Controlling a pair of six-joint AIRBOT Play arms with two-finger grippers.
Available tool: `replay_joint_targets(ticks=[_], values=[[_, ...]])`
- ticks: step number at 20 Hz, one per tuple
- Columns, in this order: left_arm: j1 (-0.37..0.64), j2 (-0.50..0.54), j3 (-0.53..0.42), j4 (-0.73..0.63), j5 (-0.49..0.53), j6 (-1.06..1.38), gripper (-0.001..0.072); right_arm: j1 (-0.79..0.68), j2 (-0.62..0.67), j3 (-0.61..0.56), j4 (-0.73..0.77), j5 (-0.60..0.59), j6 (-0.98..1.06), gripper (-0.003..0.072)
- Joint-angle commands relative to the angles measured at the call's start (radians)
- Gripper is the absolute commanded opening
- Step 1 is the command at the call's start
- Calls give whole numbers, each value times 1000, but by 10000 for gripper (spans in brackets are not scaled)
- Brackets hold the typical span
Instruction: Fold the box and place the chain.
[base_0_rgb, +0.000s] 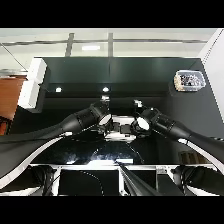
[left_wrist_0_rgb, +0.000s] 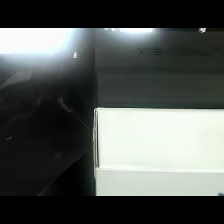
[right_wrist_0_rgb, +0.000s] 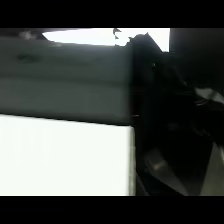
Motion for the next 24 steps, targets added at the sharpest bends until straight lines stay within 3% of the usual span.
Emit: replay_joint_targets(ticks=[1,5,10,11,12,14,16,18,19,21,24], values=[[0,0,0,-2,-3,-1,27,-1,16,0,-7,41,-19,454],[0,0,0,-2,-3,-1,27,-29,109,0,-24,121,-100,453],[0,0,0,-3,-4,-1,27,-129,355,17,-40,172,-220,454],[0,0,0,-3,-4,-1,27,-162,406,20,-52,168,-246,507],[0,0,0,-3,-4,-1,27,-202,454,22,-92,164,-265,556],[0,0,0,-3,-4,-1,27,-288,510,22,-250,154,-286,556],[0,0,0,-3,-4,-1,27,-389,508,18,-458,108,-286,557],[0,0,0,-3,-3,-1,27,-529,487,14,-541,-45,-297,560],[0,0,0,-3,-3,-1,27,-615,463,14,-527,-143,-323,671],[0,0,0,-3,-3,-1,27,-765,381,22,-478,-287,-330,674],[0,0,0,-3,-3,-1,27,-903,169,161,-328,-325,-422,697]])
